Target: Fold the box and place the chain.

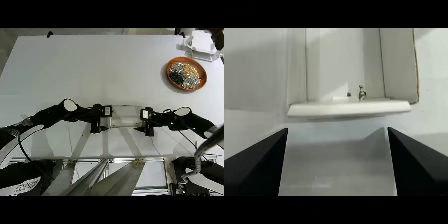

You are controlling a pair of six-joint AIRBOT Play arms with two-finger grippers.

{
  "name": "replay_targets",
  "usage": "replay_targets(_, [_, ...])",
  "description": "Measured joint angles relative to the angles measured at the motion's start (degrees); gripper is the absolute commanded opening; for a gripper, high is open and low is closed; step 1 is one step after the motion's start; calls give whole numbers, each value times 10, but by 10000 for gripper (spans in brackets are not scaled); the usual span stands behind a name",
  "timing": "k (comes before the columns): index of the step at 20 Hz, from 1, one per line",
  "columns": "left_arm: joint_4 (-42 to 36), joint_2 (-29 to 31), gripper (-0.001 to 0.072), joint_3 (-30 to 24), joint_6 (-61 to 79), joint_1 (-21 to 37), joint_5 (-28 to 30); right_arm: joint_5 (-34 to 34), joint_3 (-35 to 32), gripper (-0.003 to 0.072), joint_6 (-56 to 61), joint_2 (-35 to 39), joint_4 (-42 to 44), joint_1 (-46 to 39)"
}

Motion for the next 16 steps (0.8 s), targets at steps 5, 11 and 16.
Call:
replay_targets(5, [-13,-6,717,6,7,-4,0,0,0,323,0,0,0,0])
replay_targets(11, [-23,-8,716,8,9,-14,-13,0,0,323,0,0,0,0])
replay_targets(16, [-40,-15,704,8,12,-22,-11,0,0,323,0,0,0,0])
